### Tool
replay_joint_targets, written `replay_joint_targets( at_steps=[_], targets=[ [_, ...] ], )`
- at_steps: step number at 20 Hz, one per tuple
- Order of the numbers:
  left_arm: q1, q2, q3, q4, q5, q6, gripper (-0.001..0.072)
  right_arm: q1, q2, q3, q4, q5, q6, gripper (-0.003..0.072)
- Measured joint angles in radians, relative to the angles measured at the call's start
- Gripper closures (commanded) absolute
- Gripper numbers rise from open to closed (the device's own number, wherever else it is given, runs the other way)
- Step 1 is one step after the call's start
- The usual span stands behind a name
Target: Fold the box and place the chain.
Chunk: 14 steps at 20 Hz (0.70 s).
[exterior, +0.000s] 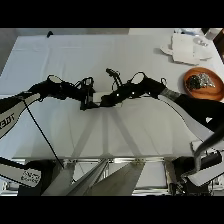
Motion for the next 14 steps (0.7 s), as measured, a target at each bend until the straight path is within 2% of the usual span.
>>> replay_joint_targets(
  at_steps=[8,14],
  targets=[
    [0.000,0.000,0.000,-0.002,-0.001,-0.003,0.0316,0.003,0.069,0.051,0.045,-0.053,0.008,0.0679],
    [0.000,0.000,0.000,-0.001,-0.001,-0.001,0.0316,0.022,0.060,0.101,-0.071,-0.098,0.121,0.0679]
  ],
)
